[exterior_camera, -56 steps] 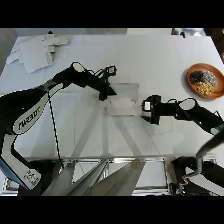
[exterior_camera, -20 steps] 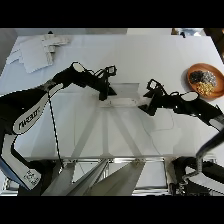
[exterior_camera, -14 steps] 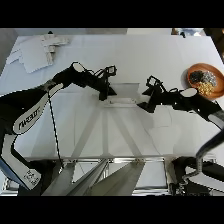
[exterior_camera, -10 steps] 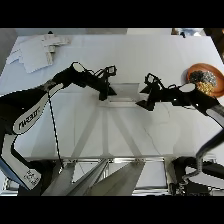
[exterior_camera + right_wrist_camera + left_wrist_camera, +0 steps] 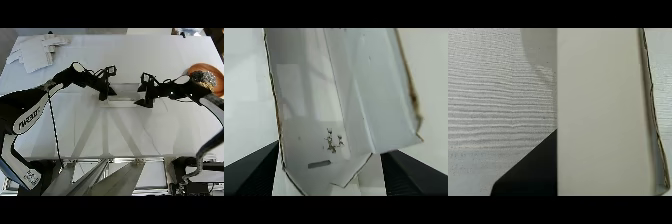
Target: Fold the box and place the chain.
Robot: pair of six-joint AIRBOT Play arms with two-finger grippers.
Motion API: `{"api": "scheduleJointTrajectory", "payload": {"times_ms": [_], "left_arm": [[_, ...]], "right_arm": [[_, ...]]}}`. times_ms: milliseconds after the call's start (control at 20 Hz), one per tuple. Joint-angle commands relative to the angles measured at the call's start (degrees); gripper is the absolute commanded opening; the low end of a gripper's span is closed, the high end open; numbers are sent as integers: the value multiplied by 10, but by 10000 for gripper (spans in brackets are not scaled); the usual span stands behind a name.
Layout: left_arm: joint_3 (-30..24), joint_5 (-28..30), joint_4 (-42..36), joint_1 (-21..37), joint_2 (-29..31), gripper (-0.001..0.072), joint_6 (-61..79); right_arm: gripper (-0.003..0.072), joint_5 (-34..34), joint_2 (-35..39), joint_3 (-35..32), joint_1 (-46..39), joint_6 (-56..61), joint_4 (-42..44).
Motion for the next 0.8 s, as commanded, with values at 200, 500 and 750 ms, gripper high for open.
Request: {"api": "scheduleJointTrajectory", "payload": {"times_ms": [200,500,750], "left_arm": [[0,0,0,0,0,9,0],[0,0,0,0,0,9,0],[0,0,0,0,0,9,0]], "right_arm": [[692,111,-82,36,-7,-25,20],[692,99,-87,35,-39,-54,50],[692,81,-88,35,-39,-56,49]]}}
